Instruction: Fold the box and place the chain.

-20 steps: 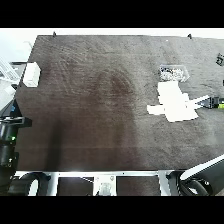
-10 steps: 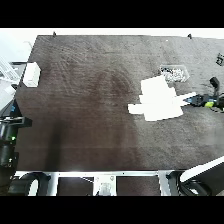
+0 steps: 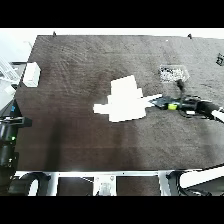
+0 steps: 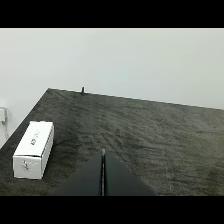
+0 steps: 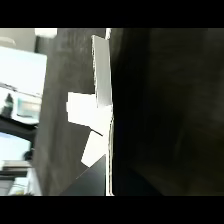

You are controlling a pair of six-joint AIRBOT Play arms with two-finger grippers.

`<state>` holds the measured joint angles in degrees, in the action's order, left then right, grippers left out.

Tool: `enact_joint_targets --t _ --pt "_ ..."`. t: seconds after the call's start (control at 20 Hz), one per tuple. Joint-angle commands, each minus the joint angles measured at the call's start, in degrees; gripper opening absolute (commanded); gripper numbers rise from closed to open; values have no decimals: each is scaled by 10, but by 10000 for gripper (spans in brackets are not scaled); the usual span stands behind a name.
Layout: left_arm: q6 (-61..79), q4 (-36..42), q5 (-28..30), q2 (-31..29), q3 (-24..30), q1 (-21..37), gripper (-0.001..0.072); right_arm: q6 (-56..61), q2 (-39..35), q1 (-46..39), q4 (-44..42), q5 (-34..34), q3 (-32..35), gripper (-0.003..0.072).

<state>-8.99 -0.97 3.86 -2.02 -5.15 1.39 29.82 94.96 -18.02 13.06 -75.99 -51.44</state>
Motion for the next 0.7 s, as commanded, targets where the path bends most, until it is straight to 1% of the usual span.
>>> enact_joint_targets --t 0.0,0.1,0.3,0.5,0.65 --pt "0 0 0 0 0 0 21 -2 -38 113 -71 154 30 4" --pt "0 0 0 0 0 0 21 2 -39 150 -89 231 30 4" --pt "0 0 0 0 0 0 21 -1 -38 183 -101 302 29 4" --pt "0 0 1 0 0 0 21 -18 -36 184 -99 315 12 4" --pt "0 0 -3 0 0 0 22 -18 -20 182 -94 316 -18 4"
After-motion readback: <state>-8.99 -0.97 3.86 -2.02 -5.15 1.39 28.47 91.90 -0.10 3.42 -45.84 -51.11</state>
